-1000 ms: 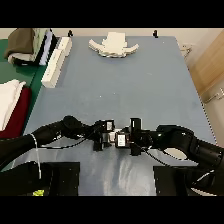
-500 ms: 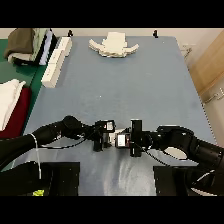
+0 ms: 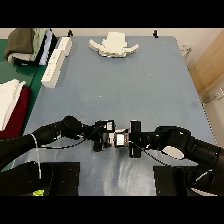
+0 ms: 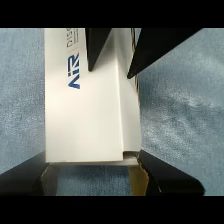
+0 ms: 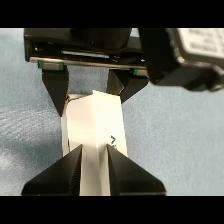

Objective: Fold the box.

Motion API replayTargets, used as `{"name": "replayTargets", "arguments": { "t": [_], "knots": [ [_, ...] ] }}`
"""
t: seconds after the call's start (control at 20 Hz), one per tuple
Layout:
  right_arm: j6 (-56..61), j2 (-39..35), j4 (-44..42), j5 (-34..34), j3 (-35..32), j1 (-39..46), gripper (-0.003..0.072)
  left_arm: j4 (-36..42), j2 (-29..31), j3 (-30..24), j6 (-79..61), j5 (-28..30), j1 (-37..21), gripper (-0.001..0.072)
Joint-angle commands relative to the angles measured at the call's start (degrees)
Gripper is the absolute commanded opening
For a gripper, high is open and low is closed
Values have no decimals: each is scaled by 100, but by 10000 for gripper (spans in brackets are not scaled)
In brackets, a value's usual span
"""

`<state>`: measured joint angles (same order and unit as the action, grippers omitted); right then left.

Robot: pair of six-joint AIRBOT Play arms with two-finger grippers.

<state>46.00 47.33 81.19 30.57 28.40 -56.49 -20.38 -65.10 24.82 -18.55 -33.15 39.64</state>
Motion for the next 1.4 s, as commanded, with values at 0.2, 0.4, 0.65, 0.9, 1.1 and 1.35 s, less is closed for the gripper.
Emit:
{"name": "replayTargets", "arguments": {
  "t": [0.2, 0.4, 0.65, 0.9, 1.1, 1.35],
  "knots": [
    [2, 81, -42, 33, -2, -4, 138, 0, -2, 0, 0, 2, 2, 463],
    [2, 81, -44, 15, -2, -4, 138, 0, -2, 0, 0, 2, 2, 463],
    [2, 83, -46, 20, -4, -4, 138, 0, -2, 0, 0, 2, 2, 463],
    [2, 83, -72, 50, -4, -4, 138, 0, -2, 0, 0, 2, 2, 463],
    [4, 83, -131, 240, -4, -4, 139, 0, -2, 0, 0, 2, 2, 463],
    [7, 50, -131, 146, 68, -4, 305, 0, -2, 0, 0, 2, 2, 463]
  ]
}}
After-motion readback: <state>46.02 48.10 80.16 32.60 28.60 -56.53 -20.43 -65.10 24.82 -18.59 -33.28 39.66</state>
